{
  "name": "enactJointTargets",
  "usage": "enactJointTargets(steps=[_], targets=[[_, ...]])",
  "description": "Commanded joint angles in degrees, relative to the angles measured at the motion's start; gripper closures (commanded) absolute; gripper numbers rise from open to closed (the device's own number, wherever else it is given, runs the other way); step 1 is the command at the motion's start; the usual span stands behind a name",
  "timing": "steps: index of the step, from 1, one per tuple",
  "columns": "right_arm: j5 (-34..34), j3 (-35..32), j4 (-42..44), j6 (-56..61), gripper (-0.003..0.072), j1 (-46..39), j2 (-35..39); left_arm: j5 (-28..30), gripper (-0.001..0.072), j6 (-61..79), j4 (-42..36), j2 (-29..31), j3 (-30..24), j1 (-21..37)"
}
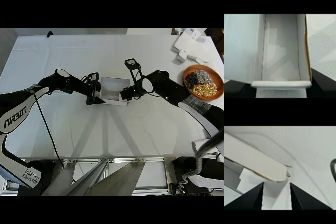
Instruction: Fold the box and place the chain.
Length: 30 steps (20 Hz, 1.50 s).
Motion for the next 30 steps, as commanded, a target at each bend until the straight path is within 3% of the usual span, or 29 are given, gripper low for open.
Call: enactJointTargets(steps=[1, 7, 11, 17, 30], targets=[[2.5, 0.0, 0.6, 0.2, 0.0312, 0.1, 0.1, 0.0, 0.0273, 0.0, 0.0, 0.0, 0.0, 0.0], [0.8, 0.0, 16.2, -0.8, 0.0312, -3.2, 0.2, 0.0, 0.0273, 0.0, 0.0, 0.0, 0.0, 0.0], [1.0, 0.0, 22.1, -5.2, 0.0312, -6.3, 0.2, 0.0, 0.0273, 0.0, 0.0, 0.0, 0.0, 0.0], [6.6, 0.0, 14.1, -5.2, 0.0312, -7.4, 0.2, 0.0, 0.0273, 0.0, 0.0, 0.0, 0.0, 0.0], [5.4, 0.0, 19.2, -7.8, 0.0314, -7.4, -0.7, 0.0, 0.0273, 0.0, 0.0, 0.0, 0.0, 0.0]])
